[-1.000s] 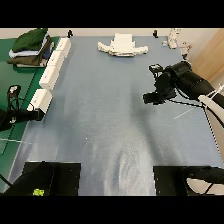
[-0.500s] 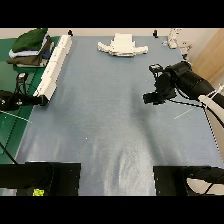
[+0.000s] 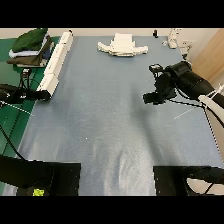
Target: Fold the box.
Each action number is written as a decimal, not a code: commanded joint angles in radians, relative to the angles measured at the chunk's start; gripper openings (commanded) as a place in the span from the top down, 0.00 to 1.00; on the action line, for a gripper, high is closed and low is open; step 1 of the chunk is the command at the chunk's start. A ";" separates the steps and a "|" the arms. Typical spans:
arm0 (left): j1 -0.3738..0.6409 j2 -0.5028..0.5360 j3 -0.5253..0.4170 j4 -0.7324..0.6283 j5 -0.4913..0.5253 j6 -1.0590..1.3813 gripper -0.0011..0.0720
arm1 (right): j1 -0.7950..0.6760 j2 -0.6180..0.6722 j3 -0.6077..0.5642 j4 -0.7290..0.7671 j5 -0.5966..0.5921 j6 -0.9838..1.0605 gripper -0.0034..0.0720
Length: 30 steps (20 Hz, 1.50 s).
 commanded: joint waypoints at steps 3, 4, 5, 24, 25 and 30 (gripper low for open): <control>-0.002 -0.008 0.006 -0.009 -0.001 0.000 0.29 | 0.000 0.000 0.001 0.000 0.000 0.000 0.93; -0.002 -0.008 0.006 -0.009 0.000 0.000 0.28 | 0.000 0.000 0.001 0.000 0.000 0.000 0.93; -0.002 -0.008 0.006 -0.009 0.000 0.000 0.28 | 0.000 0.000 0.001 0.000 0.000 0.000 0.93; 0.032 0.476 0.007 0.175 -0.376 -0.159 0.03 | 0.000 0.000 0.001 0.000 0.000 0.000 0.93; 0.015 0.502 0.007 0.170 -0.417 -0.159 0.03 | 0.000 0.000 0.001 0.000 0.000 0.000 0.93; -0.156 0.552 0.006 0.167 -0.639 -0.257 0.80 | 0.000 0.000 0.001 0.000 0.000 0.000 0.93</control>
